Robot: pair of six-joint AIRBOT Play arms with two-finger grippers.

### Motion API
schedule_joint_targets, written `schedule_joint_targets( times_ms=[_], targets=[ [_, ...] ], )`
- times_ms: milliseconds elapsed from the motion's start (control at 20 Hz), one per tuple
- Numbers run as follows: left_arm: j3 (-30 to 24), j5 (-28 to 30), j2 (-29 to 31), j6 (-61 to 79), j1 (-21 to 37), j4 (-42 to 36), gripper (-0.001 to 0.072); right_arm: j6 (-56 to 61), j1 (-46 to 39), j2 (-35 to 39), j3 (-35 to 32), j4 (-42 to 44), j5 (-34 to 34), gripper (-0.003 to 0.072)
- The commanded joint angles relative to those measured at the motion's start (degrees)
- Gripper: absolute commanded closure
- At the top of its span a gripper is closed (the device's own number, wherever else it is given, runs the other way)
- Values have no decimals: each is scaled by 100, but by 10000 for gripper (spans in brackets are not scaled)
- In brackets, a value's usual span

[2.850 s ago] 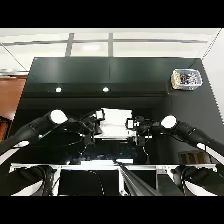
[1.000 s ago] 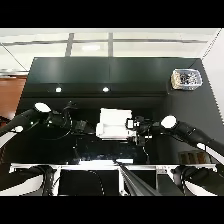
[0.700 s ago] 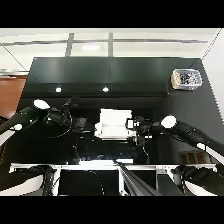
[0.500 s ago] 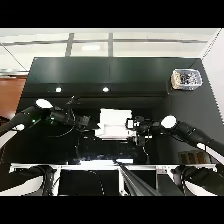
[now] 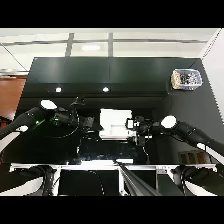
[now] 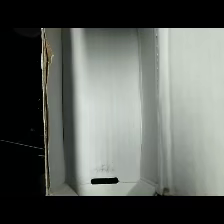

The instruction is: Fold the box and place the chain.

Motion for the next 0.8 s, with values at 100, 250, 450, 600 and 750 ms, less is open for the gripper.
schedule_joint_targets(
  times_ms=[100,250,450,600,750],
  targets=[
    [9,352,9,-402,-328,57,226,7,-2,4,7,4,4,589],
    [160,326,9,-807,-422,726,226,7,0,4,7,4,2,589],
    [551,214,9,-1381,-417,1681,226,7,0,4,7,4,2,589],
    [750,208,9,-1591,-472,1729,226,7,0,4,7,4,2,589],
    [791,435,9,-2103,-787,2013,226,9,0,4,7,4,2,589]
  ],
)
